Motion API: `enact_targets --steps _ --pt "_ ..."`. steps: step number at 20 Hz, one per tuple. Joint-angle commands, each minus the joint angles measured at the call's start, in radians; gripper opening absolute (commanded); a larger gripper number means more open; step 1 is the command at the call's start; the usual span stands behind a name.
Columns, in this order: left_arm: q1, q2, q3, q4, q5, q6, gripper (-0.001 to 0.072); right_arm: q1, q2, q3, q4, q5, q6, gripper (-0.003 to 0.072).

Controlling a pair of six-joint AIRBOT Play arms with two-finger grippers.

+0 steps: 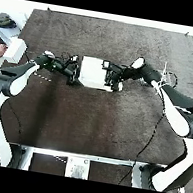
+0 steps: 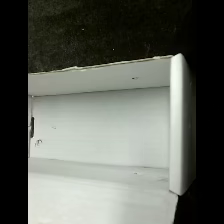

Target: Fold the box and place the chain.

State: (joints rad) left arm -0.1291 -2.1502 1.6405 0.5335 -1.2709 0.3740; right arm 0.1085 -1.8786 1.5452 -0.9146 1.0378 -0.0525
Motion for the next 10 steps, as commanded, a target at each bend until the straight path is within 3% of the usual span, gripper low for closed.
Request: enact_targets --steps 1,7,8,10 --pt "0.001 0.000 0.000 0.000 0.000 0.000 0.0243 0.022 -0.010 -0.001 0.018 -0.029 0.005 0.0124" --pt "0.001 0.000 0.000 0.000 0.000 0.000 0.0243 0.045 -0.011 -0.001 0.040 -0.051 0.005 0.0126" --pt "0.001 0.000 0.000 0.000 0.000 0.000 0.0243 0.045 -0.012 -0.001 0.040 -0.051 0.005 0.0207" --pt "0.001 0.000 0.000 0.000 0.000 0.000 0.0243 0.043 -0.016 -0.001 0.032 -0.053 0.005 0.0236"
